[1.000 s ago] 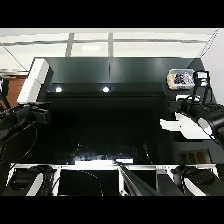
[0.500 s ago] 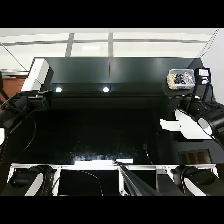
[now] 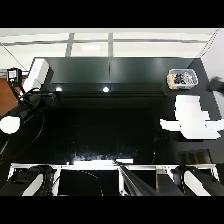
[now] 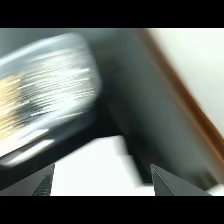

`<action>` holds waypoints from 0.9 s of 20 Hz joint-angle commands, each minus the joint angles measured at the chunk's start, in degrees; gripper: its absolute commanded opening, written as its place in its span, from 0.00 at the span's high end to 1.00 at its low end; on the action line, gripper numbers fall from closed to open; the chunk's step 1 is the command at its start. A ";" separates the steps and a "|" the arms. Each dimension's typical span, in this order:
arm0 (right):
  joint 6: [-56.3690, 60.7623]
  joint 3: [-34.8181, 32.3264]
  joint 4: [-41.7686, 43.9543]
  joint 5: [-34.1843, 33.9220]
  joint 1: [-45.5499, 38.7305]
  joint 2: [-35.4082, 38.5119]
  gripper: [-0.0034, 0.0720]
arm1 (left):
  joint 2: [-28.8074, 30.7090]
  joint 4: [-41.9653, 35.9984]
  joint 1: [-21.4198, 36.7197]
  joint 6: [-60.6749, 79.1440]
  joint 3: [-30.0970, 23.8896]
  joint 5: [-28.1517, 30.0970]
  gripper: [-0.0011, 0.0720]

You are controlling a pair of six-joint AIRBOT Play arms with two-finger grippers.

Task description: Fold the box and place the chain.

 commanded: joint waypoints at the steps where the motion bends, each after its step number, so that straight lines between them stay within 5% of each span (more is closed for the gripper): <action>1: -9.81 9.07 14.69 11.91 -23.93 -9.14 0.02 | -0.76 0.00 -0.57 0.02 0.02 0.42 0.02; 6: -39.80 13.92 54.75 18.95 -46.25 -20.81 0.03 | -0.79 0.07 -0.44 0.02 0.00 -2.05 0.02; 12: -47.08 26.77 55.17 43.85 -48.96 -40.85 0.03 | -0.79 0.22 -0.44 0.02 0.00 -1.64 0.02; 18: -53.20 31.28 50.84 49.48 -44.46 -49.51 0.03 | -0.79 -0.26 -0.46 -0.07 0.00 -2.16 0.02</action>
